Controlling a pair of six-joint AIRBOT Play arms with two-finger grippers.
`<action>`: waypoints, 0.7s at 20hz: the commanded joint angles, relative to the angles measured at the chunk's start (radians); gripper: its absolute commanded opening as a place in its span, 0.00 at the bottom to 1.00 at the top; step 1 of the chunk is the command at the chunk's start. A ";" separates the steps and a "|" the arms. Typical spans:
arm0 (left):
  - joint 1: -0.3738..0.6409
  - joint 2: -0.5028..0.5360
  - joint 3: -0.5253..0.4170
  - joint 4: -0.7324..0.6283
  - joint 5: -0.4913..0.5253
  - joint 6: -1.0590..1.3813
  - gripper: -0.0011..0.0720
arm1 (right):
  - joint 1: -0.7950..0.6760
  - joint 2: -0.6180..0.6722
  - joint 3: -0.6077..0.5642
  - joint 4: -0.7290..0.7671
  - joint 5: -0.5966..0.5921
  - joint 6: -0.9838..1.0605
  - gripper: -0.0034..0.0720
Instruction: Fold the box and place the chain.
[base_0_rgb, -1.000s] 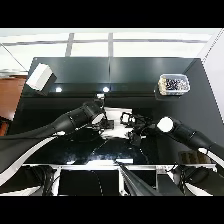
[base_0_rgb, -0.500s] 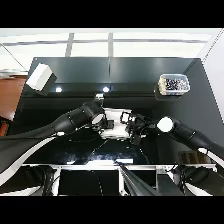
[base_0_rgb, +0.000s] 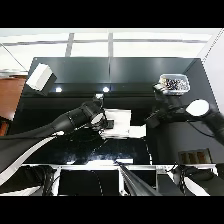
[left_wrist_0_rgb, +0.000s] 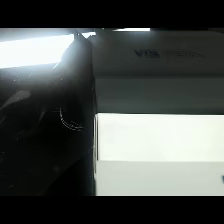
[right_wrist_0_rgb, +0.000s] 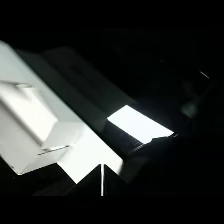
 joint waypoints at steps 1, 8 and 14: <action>0.001 -0.001 0.000 -0.004 0.029 0.001 0.05 | -0.222 0.036 -0.002 -0.025 0.185 0.324 0.09; 0.001 -0.001 0.000 0.000 0.013 0.010 0.05 | -0.122 -0.029 -0.260 0.113 -0.053 0.547 0.09; 0.001 -0.001 0.000 0.003 0.012 0.010 0.05 | 0.003 -0.155 -0.237 0.322 -0.162 0.438 0.09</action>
